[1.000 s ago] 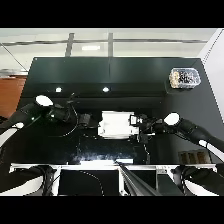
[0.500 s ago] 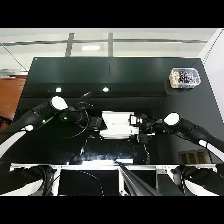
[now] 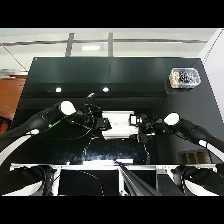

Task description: Fold the box and place the chain.

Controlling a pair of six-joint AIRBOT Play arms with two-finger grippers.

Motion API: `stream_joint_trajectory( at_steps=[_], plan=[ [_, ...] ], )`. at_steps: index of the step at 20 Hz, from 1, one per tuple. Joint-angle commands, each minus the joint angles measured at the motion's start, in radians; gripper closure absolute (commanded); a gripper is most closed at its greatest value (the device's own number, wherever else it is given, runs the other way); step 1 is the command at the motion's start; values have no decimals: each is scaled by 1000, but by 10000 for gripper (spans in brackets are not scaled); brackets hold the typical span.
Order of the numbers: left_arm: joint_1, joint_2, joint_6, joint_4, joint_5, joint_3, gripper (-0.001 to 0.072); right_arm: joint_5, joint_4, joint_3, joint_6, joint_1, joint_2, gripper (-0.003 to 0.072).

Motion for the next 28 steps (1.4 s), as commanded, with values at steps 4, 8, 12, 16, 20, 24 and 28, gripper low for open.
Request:
stream_joint_trajectory(
  at_steps=[4, 8, 12, 16, 20, 24, 28],
  plan=[
    [-28, -1, -112, 106, 7, 24, 212, -3, 0, 0, 0, 0, 0, 153],
    [-108, -2, -404, 389, 7, 85, 212, -4, 0, 0, 0, 0, 0, 153],
    [-209, -18, -669, 672, -33, 135, 212, -10, 0, 0, 0, 0, 0, 154],
    [-248, -38, -748, 721, -55, 151, 369, -10, 0, 0, 0, 0, 0, 154],
    [-254, -45, -779, 718, -55, 152, 416, -10, 0, 0, 0, 0, 0, 154],
    [-286, -64, -826, 724, -95, 170, 446, -14, 0, 0, 0, 0, 0, 153],
    [-291, -135, -826, 729, -140, 246, 446, -14, 0, 0, 0, 0, 0, 153]
  ],
)
